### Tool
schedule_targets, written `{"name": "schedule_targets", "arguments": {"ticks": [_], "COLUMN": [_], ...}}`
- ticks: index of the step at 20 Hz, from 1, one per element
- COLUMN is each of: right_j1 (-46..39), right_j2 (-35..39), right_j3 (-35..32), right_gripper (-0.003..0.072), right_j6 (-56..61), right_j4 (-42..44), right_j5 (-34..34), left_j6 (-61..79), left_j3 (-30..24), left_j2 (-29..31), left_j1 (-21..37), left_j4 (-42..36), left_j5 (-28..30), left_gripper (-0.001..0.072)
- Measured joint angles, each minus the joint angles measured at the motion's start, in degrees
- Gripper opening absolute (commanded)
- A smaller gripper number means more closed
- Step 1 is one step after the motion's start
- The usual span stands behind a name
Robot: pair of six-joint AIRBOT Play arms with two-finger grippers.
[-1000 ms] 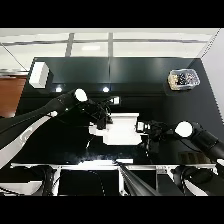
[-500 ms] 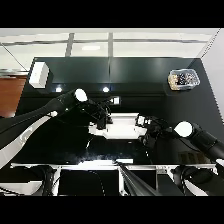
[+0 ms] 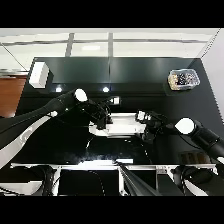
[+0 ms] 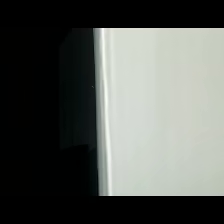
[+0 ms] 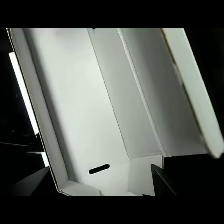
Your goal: Fold the box and place the chain.
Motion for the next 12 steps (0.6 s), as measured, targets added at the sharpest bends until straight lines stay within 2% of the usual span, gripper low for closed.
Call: {"name": "schedule_targets", "arguments": {"ticks": [12], "right_j1": [-0.96], "right_j2": [-0.22], "right_j3": [0.70], "right_gripper": [0.0709], "right_j6": [-6.14], "right_j4": [2.29], "right_j5": [-0.98], "left_j6": [0.07], "left_j3": [0.00], "left_j2": [0.00], "left_j1": [0.00], "left_j4": [0.00], "left_j5": [0.55], "left_gripper": [0.0023]}}
